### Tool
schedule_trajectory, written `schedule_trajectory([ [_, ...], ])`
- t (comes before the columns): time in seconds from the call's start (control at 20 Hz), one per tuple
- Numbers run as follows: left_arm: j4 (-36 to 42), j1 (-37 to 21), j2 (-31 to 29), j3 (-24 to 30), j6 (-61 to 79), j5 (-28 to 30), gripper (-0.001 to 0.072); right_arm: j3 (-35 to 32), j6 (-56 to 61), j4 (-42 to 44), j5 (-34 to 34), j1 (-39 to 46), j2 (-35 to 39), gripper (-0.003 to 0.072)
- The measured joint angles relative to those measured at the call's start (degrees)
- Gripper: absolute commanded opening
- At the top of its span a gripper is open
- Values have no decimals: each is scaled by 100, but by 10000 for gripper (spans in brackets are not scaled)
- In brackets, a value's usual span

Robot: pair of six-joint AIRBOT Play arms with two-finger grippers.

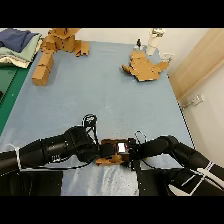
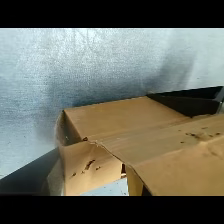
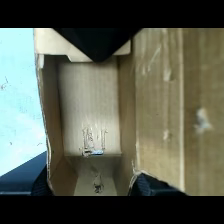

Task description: Fold the box.

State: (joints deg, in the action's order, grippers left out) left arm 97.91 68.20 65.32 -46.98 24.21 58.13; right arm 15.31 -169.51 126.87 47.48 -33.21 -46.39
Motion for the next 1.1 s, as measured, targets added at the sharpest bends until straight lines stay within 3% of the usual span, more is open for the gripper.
schedule_trajectory([
  [0.3,-131,0,4,24,184,-350,505,0,-2,-2,-2,0,0,538],
  [0.35,-136,0,4,33,240,-385,395,0,0,-2,-2,0,0,537],
  [1.1,-92,0,-280,44,765,-105,395,0,-7,-4,-2,0,0,537],
])
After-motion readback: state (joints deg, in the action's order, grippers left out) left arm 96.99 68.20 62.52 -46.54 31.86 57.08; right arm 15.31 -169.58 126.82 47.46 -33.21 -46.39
